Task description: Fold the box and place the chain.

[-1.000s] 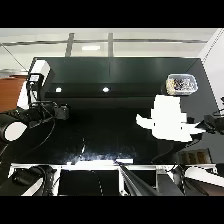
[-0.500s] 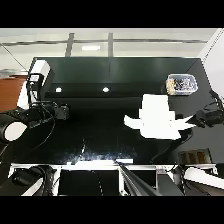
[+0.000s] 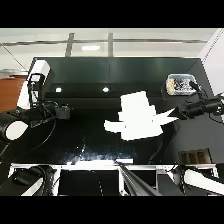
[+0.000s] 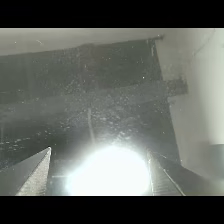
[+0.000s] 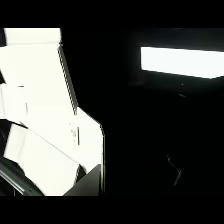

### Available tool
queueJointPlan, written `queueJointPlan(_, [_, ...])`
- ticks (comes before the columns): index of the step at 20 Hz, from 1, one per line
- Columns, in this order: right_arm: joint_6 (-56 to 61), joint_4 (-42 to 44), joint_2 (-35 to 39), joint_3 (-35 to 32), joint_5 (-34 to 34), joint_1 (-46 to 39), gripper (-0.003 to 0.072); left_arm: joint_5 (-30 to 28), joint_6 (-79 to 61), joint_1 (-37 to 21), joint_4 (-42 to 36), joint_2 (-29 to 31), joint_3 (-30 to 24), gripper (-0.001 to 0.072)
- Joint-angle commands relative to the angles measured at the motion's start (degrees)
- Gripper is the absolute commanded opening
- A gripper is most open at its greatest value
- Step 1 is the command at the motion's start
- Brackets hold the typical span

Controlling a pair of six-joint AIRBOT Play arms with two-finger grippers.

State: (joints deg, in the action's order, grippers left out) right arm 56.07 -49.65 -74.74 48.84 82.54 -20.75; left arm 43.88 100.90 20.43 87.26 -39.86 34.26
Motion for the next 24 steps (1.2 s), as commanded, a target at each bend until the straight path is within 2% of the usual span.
queueJointPlan(1, [0.57, 3.69, 4.33, -0.61, -3.06, 4.74, 0.0028, -0.02, -0.02, 0.04, -1.75, -0.59, 0.0, 0.0707])
queueJointPlan(4, [0.0, 3.65, 10.47, -3.76, -5.9, 5.88, 0.0028, -0.15, -0.04, 0.04, -2.8, -0.59, 0.0, 0.0707])
queueJointPlan(8, [-1.05, 6.91, 20.15, -11.47, -11.26, 5.88, 0.0028, -0.17, -0.04, 0.04, -2.89, -0.61, 0.0, 0.0707])
queueJointPlan(9, [-1.84, 9.2, 22.47, -13.66, -12.37, 5.88, 0.0028, -0.13, -0.02, 0.02, -4.52, -0.61, 0.0, 0.0707])
queueJointPlan(12, [-6.4, 13.03, 27.52, -18.84, -13.14, 5.9, 0.0028, -0.22, -4.31, 0.04, -16.5, -0.72, -0.04, 0.0707])
queueJointPlan(14, [-10.36, 15.19, 28.94, -21.44, -12.33, 5.99, 0.0028, -0.13, -8.66, 0.02, -22.25, -1.27, -0.07, 0.0707])
queueJointPlan(16, [-15.21, 18.67, 29.22, -23.23, -10.8, 8.26, 0.0028, 0.07, -9.22, 0.02, -24.57, -2.67, -0.07, 0.0707])
queueJointPlan(21, [-16.96, 18.08, 29.22, -26.27, -12.5, 17.35, 0.0028, 3.89, -12.13, -0.94, -31.71, -9.16, -0.07, 0.0707])
queueJointPlan(24, [-16.92, 17.88, 29.22, -26.36, -13.33, 18.38, 0.0028, 6.45, -19.1, -3.19, -36.76, -12.28, -0.07, 0.0707])
